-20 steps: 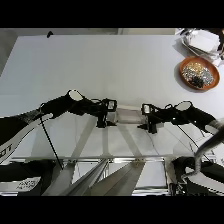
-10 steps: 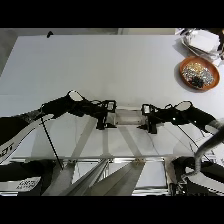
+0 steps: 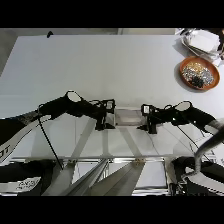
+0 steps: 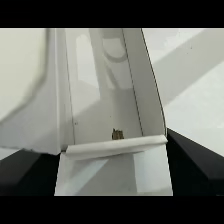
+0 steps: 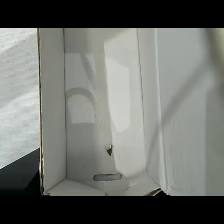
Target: Fold the box and place the chain.
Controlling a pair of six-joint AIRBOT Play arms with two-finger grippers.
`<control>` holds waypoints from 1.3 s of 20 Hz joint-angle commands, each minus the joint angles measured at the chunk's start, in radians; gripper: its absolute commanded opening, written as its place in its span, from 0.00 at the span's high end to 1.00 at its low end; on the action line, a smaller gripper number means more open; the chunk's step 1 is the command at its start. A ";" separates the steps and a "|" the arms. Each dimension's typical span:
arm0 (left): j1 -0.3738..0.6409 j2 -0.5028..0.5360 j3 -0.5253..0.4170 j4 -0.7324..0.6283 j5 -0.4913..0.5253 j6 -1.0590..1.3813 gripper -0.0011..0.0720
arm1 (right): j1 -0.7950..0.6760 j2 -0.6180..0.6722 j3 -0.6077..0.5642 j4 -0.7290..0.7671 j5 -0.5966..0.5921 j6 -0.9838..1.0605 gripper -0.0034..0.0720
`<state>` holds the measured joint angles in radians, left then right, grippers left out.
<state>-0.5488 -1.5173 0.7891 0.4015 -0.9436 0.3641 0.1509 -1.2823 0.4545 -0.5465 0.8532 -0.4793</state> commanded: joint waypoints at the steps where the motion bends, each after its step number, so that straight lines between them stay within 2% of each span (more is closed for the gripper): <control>1: 0.014 0.020 -0.002 0.050 0.005 -0.078 0.02 | -0.001 0.000 0.001 0.001 -0.003 0.000 0.53; 5: 0.011 0.018 -0.024 0.076 0.031 -0.073 0.02 | -0.001 0.000 0.001 0.001 -0.003 0.000 0.53; 10: 0.004 0.016 -0.033 0.005 0.096 -0.024 0.02 | -0.001 0.000 0.001 0.001 -0.003 0.000 0.53; 15: -0.029 -0.008 -0.033 -0.005 0.126 -0.023 0.02 | 0.000 0.000 0.001 0.001 -0.003 0.000 0.53; 21: -0.024 -0.006 -0.033 -0.004 0.134 -0.011 0.02 | -0.001 0.000 0.001 0.001 -0.003 0.000 0.53; 26: -0.029 -0.006 -0.033 -0.061 0.139 0.039 0.02 | -0.001 0.000 0.001 0.001 -0.003 0.000 0.53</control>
<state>-0.5751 -1.5230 0.7563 0.3645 -0.8089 0.3820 0.1497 -1.2823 0.4549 -0.5453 0.8494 -0.4793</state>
